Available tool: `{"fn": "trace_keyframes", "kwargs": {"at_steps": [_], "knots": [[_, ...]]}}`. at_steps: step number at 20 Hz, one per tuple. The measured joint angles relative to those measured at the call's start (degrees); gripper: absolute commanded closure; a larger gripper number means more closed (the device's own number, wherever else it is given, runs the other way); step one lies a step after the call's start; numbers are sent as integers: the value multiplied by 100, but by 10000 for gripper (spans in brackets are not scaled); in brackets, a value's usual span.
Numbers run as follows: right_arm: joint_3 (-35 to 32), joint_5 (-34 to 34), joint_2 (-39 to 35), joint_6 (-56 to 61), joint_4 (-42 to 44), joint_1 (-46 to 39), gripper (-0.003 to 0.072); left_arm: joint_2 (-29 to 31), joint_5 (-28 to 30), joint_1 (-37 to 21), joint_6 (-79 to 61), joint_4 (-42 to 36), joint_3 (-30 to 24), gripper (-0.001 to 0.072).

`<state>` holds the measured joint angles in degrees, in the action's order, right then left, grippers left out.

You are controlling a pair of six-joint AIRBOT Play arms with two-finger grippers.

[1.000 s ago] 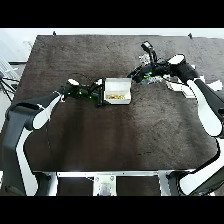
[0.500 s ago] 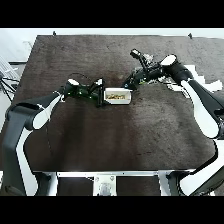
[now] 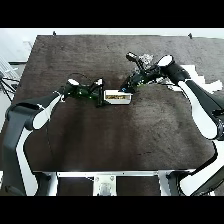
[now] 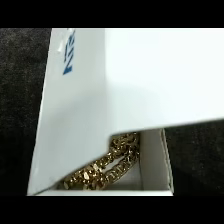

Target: Fold the box and place the chain.

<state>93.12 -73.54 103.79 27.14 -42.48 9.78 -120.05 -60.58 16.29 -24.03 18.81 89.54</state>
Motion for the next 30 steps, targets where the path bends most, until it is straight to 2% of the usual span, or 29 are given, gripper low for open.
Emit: {"fn": "trace_keyframes", "kwargs": {"at_steps": [4, 15, 26, 28, 30], "knots": [[-7, -50, 7, -216, -131, 13, 235, 0, -2, 0, 0, 0, 0, 295], [-13, -101, 197, -881, -293, 181, 237, 0, -2, 0, 0, 0, 0, 295], [170, 284, 205, -940, -361, 199, 234, 0, -4, 0, 2, 0, 0, 295], [216, 120, 205, -942, -363, 199, 163, 0, -4, 0, 2, 0, 0, 295], [240, -55, 205, -944, -363, 199, 163, 0, -7, 0, 4, 0, 0, 295]]}}
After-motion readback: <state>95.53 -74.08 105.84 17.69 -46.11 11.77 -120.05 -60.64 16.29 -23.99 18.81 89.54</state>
